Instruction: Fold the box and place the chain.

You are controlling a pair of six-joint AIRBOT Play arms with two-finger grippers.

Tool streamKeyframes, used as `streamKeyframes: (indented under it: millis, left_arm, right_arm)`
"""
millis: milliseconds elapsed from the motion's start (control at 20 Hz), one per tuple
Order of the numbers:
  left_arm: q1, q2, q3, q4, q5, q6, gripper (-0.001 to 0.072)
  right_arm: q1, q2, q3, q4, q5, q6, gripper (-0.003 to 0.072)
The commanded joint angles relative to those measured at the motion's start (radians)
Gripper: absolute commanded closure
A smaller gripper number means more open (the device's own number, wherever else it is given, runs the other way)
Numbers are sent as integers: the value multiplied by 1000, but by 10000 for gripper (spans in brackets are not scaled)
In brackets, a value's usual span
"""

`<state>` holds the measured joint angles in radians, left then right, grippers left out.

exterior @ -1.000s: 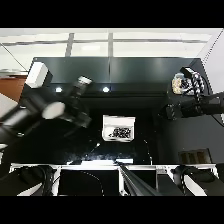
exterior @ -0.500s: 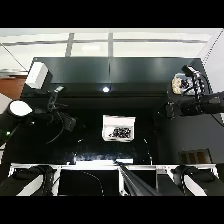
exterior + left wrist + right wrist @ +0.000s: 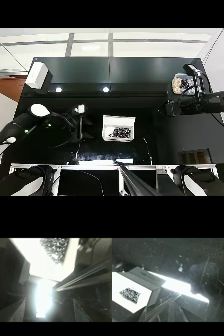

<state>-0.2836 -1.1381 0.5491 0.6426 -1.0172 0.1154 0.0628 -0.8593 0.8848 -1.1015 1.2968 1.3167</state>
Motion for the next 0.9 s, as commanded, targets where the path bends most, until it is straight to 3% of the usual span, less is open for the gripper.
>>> streamKeyframes:
  millis: [0,150,850]
  left_arm:
    - [-89,-69,0,-60,91,145,-5]
    - [-110,-138,19,-50,68,147,-5]
    - [-110,-233,129,-48,12,150,-6]
  right_arm:
    - [0,1,-5,0,-26,1,200]
    - [0,1,-16,0,-51,1,200]
    - [0,1,-76,3,-48,5,200]
